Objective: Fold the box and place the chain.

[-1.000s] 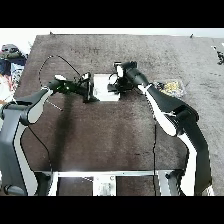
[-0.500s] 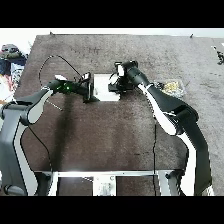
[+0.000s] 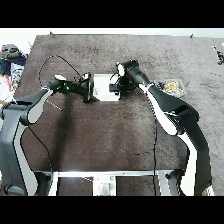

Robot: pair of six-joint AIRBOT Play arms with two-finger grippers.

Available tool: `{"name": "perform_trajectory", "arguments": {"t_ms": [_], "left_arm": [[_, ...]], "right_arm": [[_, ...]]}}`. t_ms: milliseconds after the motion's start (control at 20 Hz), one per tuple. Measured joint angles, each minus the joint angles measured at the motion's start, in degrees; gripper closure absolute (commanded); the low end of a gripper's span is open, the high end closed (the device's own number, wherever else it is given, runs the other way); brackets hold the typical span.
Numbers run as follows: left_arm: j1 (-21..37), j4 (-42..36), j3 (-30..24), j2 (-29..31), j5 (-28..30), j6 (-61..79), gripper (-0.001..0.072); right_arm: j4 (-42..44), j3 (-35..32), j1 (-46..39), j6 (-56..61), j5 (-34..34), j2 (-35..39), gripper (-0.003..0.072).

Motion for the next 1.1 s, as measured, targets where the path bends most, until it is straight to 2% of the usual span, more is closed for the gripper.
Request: {"name": "perform_trajectory", "arguments": {"t_ms": [50,100,150,400,450,500,700,750,800,1000,1050,1100], "left_arm": [[0.0,0.0,0.0,0.0,0.0,0.0,0.0504],[0.0,0.0,0.0,0.0,0.0,-0.1,0.0504],[0.0,0.0,0.0,0.0,0.0,-0.1,0.0504],[0.0,0.0,0.0,0.0,0.0,-0.1,0.0504],[0.0,0.0,0.0,0.0,0.0,-0.1,0.0504],[0.0,0.0,0.0,0.0,0.0,-0.1,0.0504],[0.0,0.0,0.0,0.0,0.0,-0.1,0.0504],[0.0,0.0,0.0,0.0,0.0,-0.1,0.0504],[0.0,0.0,0.0,0.0,0.1,-0.1,0.0504],[0.0,-0.1,0.0,0.0,0.1,-0.2,0.0504],[0.0,-0.1,0.0,0.0,0.1,-0.2,0.0504],[0.0,-0.1,0.0,0.0,0.1,-0.4,0.0504]], "right_arm": [[0.0,0.0,0.0,0.0,0.0,0.2,0.0387],[0.0,0.0,0.0,0.0,0.0,0.3,0.0355],[0.0,0.0,0.0,0.0,0.0,0.3,0.0273],[1.3,0.0,0.0,-0.9,0.0,0.5,0.0280],[1.5,0.0,0.0,-1.2,0.0,0.5,0.0385],[1.6,0.0,0.0,-1.3,0.0,0.5,0.0409],[1.1,0.0,0.0,-1.5,-0.5,0.4,0.0417],[0.8,0.0,0.0,-1.6,-0.7,0.2,0.0545],[0.7,-0.1,0.0,-1.6,-0.9,-0.1,0.0595],[0.0,-0.3,0.1,-1.5,-1.9,-0.5,0.0596],[0.0,-0.3,0.1,-1.5,-2.0,-0.6,0.0676],[-0.1,-0.3,0.1,-1.1,-2.2,-0.6,0.0673]]}}
